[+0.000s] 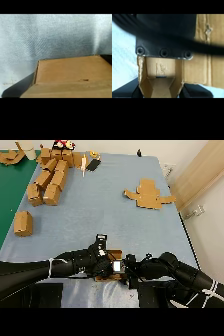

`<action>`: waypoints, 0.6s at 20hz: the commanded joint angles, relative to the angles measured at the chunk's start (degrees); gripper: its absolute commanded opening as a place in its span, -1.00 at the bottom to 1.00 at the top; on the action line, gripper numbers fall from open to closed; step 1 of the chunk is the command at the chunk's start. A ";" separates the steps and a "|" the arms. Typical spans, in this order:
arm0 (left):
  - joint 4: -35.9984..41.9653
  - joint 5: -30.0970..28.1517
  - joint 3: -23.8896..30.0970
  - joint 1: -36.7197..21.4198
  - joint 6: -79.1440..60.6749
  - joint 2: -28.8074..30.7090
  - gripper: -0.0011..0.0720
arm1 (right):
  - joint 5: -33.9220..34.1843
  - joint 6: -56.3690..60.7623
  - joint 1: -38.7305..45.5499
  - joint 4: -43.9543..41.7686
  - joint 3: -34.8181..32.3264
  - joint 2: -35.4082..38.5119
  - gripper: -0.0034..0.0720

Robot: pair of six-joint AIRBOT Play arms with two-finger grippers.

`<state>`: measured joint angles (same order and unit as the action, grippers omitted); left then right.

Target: Fold the box.

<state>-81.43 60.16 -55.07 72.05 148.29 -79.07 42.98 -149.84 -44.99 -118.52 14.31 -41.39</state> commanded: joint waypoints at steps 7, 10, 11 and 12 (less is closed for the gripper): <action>0.48 -0.55 -0.35 0.13 0.50 -0.35 -0.94 | 0.00 0.00 -0.02 -0.02 0.02 0.02 0.31; 0.85 -2.23 -0.35 0.13 0.48 -0.35 -0.94 | 0.00 0.00 -0.02 -0.02 0.02 0.02 0.31; 0.87 -2.78 -0.35 0.13 0.48 -0.35 -0.93 | 0.00 0.00 -0.02 -0.02 0.02 0.02 0.31; 0.92 -3.04 -0.35 0.13 0.46 -0.33 -0.92 | 0.00 0.00 -0.02 -0.02 0.02 0.02 0.31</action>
